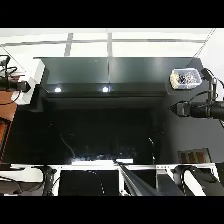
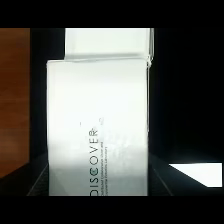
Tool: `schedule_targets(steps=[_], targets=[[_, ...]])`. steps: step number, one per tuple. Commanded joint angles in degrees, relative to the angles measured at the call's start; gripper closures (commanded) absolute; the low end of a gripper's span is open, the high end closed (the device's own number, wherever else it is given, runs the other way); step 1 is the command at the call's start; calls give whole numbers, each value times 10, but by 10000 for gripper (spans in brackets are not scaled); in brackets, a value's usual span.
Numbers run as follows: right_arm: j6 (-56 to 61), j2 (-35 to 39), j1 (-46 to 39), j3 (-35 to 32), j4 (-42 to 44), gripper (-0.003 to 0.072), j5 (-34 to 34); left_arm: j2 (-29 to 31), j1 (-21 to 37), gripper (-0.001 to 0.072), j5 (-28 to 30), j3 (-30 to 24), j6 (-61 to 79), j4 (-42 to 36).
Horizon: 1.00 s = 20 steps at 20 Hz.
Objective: Fold the box and place the chain.
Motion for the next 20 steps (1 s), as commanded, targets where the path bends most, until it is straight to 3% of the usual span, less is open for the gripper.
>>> schedule_targets(steps=[1,2,3,6,9,10,11,12,14,16,18,20], targets=[[2,0,0,0,3,674,-3,-38,-11,259,-2,36,3,-6],[2,0,0,0,3,674,-3,-37,-17,43,-2,41,3,-4],[1,0,0,0,3,674,-3,-35,-23,-4,-13,52,1,-1],[1,0,25,0,3,674,-26,-19,-39,-4,-101,137,-7,0],[12,-1,97,3,3,674,-160,11,-56,5,-202,232,-62,-3],[23,-3,120,9,3,674,-206,21,-60,75,-236,260,-97,-2],[28,-10,139,23,2,674,-233,30,-62,355,-282,287,-143,-2],[28,-21,152,42,-2,674,-232,41,-64,684,-322,303,-170,-5],[28,-44,166,83,-44,674,-195,76,-70,688,-360,299,-215,-16],[30,-50,166,96,-130,674,-174,135,-92,689,-352,250,-223,-19],[31,-50,166,96,-215,674,-165,229,-132,687,-282,133,-220,-20],[31,-51,166,87,-242,674,-178,344,-187,687,-180,-35,-201,-19]])
